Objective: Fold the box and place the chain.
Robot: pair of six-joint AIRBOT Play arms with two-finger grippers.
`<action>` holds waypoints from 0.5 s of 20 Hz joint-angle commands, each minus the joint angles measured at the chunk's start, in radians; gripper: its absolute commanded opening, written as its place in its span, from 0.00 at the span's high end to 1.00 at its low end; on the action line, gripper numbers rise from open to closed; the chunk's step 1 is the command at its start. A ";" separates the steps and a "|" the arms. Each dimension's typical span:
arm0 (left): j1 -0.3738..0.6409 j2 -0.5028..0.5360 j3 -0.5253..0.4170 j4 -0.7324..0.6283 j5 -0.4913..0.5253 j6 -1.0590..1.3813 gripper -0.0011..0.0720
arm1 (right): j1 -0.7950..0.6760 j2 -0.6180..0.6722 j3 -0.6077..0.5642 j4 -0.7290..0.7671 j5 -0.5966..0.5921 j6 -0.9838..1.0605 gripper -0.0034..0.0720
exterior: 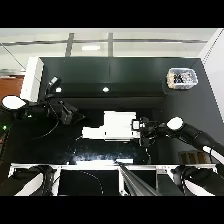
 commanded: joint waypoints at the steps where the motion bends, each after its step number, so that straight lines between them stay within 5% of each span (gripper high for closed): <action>1: -0.031 0.003 -0.003 0.147 -0.040 0.214 0.01 | 0.000 0.000 0.000 0.002 0.000 0.000 0.47; 4: -0.123 -0.002 -0.055 0.200 0.124 0.361 0.01 | 0.000 0.000 0.000 0.002 0.000 0.000 0.47; 10: -0.379 -0.049 -0.102 0.161 0.275 0.411 0.02 | 0.000 0.000 0.000 0.002 0.000 0.001 0.47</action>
